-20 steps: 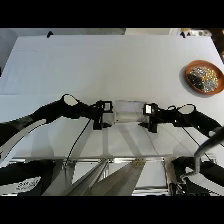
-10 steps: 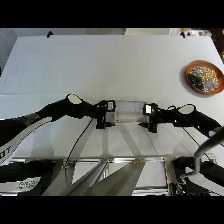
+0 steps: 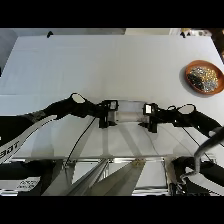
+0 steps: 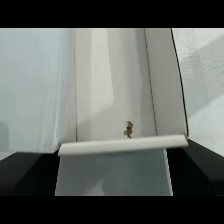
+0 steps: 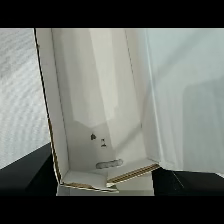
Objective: Fold the box and place the chain.
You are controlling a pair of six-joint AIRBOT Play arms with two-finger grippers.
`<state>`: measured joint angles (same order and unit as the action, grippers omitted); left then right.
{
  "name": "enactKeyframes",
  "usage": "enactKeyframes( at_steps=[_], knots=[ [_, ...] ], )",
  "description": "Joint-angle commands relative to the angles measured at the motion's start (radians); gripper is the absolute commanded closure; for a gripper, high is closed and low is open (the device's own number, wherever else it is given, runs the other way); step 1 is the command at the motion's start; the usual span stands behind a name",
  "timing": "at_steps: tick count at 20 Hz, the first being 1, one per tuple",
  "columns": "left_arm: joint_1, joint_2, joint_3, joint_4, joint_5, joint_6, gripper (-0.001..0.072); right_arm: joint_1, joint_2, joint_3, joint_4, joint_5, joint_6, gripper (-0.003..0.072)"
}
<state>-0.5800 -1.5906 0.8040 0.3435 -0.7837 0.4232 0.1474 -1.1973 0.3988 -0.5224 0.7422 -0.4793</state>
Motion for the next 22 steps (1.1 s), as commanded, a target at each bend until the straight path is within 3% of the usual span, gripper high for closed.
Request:
enactKeyframes(
  at_steps=[1,2,5,22],
  knots=[
    [-0.001,-0.01,0.011,-0.003,0.003,-0.005,0.0017,0.0,0.0,0.0,0.0,0.0,0.0,0.033],
    [-0.001,-0.01,0.011,-0.003,0.003,-0.005,0.0028,0.0,0.0,0.0,0.0,0.0,0.0,0.033],
    [-0.004,-0.01,0.011,0.006,0.002,-0.004,0.0491,0.0,0.0,0.0,0.0,0.0,0.0,0.033],
    [-0.012,-0.01,0.011,0.024,0.002,-0.004,0.0504,0.0,0.0,0.0,0.0,0.0,0.0,0.033]
  ],
)
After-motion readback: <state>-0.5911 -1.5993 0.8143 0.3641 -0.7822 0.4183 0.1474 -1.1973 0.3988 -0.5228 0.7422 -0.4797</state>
